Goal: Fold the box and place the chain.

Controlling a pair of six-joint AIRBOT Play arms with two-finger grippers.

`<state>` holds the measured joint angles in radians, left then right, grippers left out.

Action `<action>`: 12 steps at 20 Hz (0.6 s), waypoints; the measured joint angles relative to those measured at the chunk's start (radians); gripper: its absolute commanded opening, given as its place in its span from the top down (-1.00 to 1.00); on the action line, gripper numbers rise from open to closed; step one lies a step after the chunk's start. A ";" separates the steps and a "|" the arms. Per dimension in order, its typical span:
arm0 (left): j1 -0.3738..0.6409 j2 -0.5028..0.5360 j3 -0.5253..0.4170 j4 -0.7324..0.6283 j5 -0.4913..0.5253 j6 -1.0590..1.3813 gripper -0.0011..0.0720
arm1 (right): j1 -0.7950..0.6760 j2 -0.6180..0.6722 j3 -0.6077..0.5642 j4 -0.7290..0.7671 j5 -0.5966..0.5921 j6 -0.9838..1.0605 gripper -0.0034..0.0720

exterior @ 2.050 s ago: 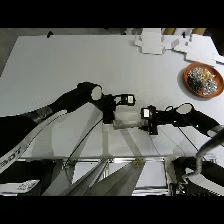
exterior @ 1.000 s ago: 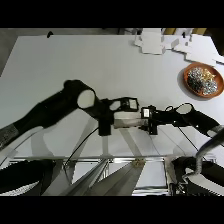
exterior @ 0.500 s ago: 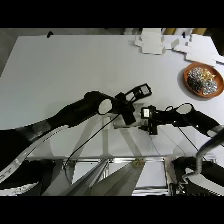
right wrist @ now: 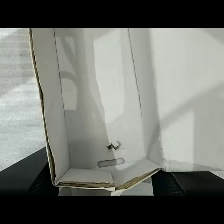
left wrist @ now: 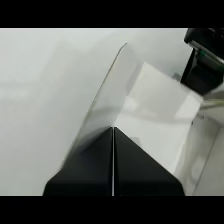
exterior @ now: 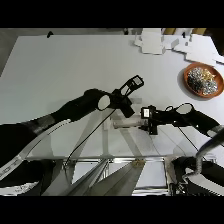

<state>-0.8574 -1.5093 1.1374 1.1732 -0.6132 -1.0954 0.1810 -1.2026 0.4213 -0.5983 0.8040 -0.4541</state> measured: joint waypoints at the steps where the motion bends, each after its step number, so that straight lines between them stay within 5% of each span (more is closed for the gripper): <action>1: 0.003 0.024 0.000 0.021 -0.051 0.006 0.96 | 0.000 0.000 0.000 0.000 0.000 0.000 -0.16; 5: 0.003 0.077 -0.014 0.064 -0.260 0.031 0.96 | 0.000 0.000 0.000 0.000 0.000 0.000 -0.16; 12: -0.002 0.098 -0.105 0.063 -0.362 0.054 0.96 | 0.000 0.000 0.000 0.000 0.000 0.000 -0.16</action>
<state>-0.8589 -1.4117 1.0321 1.2358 -0.9752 -1.0412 0.1810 -1.2026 0.4210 -0.5983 0.8040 -0.4541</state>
